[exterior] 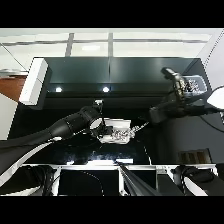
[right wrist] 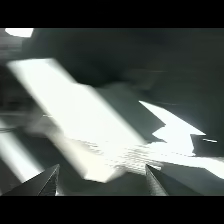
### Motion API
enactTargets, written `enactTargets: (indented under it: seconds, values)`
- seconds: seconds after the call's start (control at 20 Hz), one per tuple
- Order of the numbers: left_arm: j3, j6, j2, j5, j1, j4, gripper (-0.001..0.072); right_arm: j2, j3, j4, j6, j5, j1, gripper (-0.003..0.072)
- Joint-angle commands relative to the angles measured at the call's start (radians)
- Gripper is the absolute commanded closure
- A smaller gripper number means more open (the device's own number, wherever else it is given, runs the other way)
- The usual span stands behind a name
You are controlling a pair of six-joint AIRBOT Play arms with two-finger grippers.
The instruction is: Fold the box and place the chain.
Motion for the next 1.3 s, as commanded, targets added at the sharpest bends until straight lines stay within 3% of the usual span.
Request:
enactTargets:
  seconds: [0.0,0.05,0.1,0.3,0.4,0.5,0.9,1.25]
  values:
    - [0.000,-0.001,0.000,0.000,0.000,0.000,0.0678,0.006,-0.067,-0.265,-0.155,-0.092,-0.141,0.0075]
    - [0.000,-0.001,0.000,0.000,0.000,0.000,0.0678,0.006,-0.122,-0.296,-0.201,-0.170,-0.140,0.0066]
    - [0.000,0.000,0.000,0.000,0.000,0.000,0.0678,0.006,-0.176,-0.283,-0.266,-0.236,-0.136,-0.0028]
    - [0.000,0.011,0.000,0.001,0.000,0.003,0.0678,-0.021,-0.330,-0.063,-0.808,-0.322,-0.063,-0.0027]
    - [0.000,0.011,0.000,-0.001,0.000,0.000,0.0678,-0.082,-0.346,0.092,-1.025,-0.311,-0.024,-0.0027]
    - [0.000,0.011,0.000,0.000,0.000,0.000,0.0678,-0.136,-0.346,0.147,-1.175,-0.321,0.027,-0.0027]
    - [0.000,0.011,0.000,0.001,0.000,0.000,0.0678,-0.242,-0.348,0.217,-1.293,-0.435,0.194,-0.0027]
    - [0.000,0.011,0.000,0.001,0.000,0.000,0.0678,-0.271,-0.348,0.217,-1.314,-0.449,0.204,-0.0026]
